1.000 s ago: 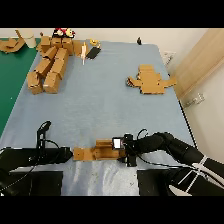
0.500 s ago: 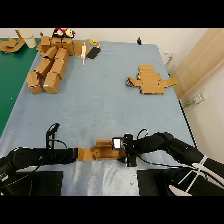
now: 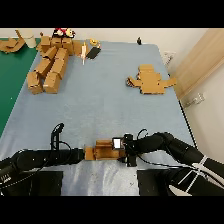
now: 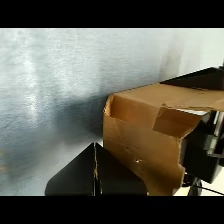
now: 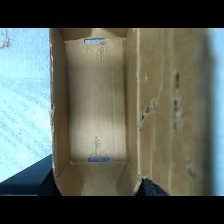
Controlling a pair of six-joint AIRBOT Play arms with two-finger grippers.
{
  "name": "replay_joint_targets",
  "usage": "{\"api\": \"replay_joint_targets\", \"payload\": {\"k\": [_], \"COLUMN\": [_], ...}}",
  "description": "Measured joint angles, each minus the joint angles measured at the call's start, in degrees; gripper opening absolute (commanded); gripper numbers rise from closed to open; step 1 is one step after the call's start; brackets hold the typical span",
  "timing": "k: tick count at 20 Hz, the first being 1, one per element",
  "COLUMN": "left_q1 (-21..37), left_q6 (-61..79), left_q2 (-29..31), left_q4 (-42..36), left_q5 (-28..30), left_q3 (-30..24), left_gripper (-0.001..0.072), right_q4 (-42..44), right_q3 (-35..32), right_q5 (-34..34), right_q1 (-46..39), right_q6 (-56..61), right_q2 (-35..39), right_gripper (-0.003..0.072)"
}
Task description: Fold the box.
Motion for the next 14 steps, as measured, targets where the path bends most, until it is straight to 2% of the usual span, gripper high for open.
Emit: {"api": "replay_joint_targets", "payload": {"k": [8, 9, 10, 11, 14], "left_q1": [-0.3, -0.3, -0.3, -0.3, -0.3], "left_q6": [2.0, 2.0, 2.1, 2.1, 2.2], "left_q2": [-0.1, -0.1, -0.1, -0.1, -0.1], "left_q4": [-3.8, -4.1, -4.1, -4.3, -4.5], "left_q5": [0.8, 0.7, 0.5, 0.1, -0.9], "left_q3": [1.5, 1.7, 1.9, 2.2, 2.5], "left_gripper": [0.0014, 0.0036, 0.0239, 0.0285, 0.028], "right_q4": [0.0, 0.0, 0.0, 0.0, 0.0], "right_q3": [0.0, 0.0, 0.0, 0.0, 0.0], "right_q5": [0.0, 0.0, 0.0, 0.0, 0.0], "right_q1": [0.0, 0.0, 0.0, 0.0, 0.0], "right_q6": [0.0, 0.0, 0.0, 0.0, 0.0], "right_q2": [0.0, 0.0, 0.0, 0.0, 0.0], "right_gripper": [0.0493, 0.0493, 0.0493, 0.0493, 0.0494]}}
